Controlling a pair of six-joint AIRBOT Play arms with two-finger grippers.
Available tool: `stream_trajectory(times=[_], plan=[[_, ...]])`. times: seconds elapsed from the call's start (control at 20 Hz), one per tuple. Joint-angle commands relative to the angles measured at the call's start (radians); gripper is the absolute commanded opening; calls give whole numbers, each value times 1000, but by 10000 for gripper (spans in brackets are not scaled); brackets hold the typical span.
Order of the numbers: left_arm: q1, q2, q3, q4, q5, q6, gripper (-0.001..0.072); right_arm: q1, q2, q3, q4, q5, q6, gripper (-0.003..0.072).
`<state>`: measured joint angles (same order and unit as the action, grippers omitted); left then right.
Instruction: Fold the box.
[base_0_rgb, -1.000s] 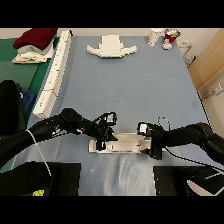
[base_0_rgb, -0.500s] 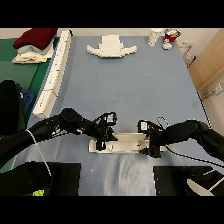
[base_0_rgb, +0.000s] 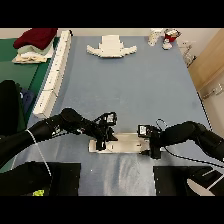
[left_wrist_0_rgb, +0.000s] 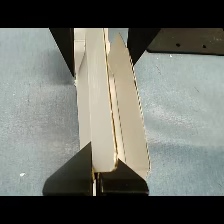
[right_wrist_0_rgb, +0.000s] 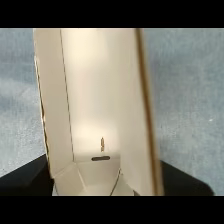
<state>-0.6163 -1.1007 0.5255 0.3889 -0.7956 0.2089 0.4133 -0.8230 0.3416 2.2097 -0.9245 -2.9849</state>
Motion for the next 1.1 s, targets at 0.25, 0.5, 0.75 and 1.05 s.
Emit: stream_trajectory(times=[0.25, 0.5, 0.75, 1.05], plan=[[0, 1, 0, 0, 0, 0, 14, 17, -32, -22, -3, 69, -27, 643], [0, 1, 0, 0, 0, 0, 14, 17, -32, -39, -5, 80, -27, 511], [0, 1, 0, 0, 0, 0, 14, 17, -32, -35, -3, 84, -26, 509], [0, 1, 0, 0, 0, 0, 14, 17, -30, -27, -6, 82, -26, 509]])
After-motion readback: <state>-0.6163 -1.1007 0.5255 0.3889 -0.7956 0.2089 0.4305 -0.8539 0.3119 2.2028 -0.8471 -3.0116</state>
